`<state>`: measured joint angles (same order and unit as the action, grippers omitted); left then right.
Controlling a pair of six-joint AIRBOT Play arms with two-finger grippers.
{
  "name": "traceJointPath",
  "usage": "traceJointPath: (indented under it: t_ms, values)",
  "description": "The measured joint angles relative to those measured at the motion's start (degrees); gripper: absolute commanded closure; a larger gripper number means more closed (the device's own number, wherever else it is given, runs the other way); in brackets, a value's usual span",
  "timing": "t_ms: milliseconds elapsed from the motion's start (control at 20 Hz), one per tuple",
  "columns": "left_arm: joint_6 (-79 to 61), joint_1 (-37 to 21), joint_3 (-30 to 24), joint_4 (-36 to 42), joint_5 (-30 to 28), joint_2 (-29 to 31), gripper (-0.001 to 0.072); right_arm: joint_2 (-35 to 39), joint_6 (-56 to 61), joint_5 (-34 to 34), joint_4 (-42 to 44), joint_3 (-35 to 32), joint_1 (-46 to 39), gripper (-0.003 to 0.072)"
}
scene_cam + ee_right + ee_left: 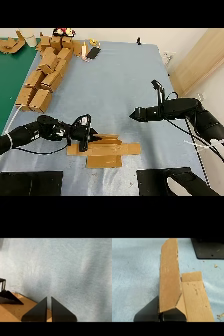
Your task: Fold the box.
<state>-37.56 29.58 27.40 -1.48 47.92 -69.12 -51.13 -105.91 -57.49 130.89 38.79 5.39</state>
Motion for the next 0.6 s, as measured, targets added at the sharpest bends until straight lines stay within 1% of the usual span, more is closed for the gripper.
traceJointPath:
  t_ms: [300,600]
  values:
    - [1.38,0.07,0.11,-0.81,-1.05,-0.24,0.0696,0.0,-0.09,0.0,0.0,0.0,-0.02,0.0603]
    - [7.26,0.07,0.22,-1.36,-0.33,-0.26,0.0696,0.0,-0.52,0.0,0.0,0.0,0.0,0.0604]
